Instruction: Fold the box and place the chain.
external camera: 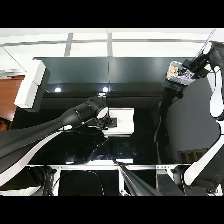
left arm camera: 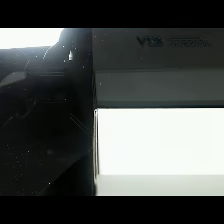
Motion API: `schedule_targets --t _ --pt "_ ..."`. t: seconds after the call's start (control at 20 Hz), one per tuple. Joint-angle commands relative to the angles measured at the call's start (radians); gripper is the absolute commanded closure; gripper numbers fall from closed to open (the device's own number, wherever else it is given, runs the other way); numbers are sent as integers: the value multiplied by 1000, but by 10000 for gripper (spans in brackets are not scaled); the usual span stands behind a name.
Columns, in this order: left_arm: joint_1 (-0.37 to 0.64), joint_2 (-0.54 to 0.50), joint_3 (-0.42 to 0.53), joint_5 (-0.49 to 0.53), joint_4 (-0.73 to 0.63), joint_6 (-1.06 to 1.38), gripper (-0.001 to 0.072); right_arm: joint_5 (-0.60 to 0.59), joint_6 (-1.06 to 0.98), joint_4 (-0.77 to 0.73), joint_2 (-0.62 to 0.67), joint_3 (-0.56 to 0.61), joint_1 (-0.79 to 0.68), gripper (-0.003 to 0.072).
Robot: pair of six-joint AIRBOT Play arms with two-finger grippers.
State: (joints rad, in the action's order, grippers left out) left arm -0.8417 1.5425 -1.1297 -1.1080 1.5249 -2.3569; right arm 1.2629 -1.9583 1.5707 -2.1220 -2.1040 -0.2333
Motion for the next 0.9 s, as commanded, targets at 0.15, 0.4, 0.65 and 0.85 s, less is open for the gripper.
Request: schedule_targets --t 0.15,0.4,0.65,0.85 --pt "1 0 0 0 0 0 683 18 41 -8 -23 5 -2 209" --pt "1 0 0 0 0 0 683 91 154 0 3 5 -2 674" --pt "1 0 0 0 0 0 683 113 282 0 166 5 3 674" --pt "1 0 0 0 0 0 683 122 352 -85 343 5 10 675"
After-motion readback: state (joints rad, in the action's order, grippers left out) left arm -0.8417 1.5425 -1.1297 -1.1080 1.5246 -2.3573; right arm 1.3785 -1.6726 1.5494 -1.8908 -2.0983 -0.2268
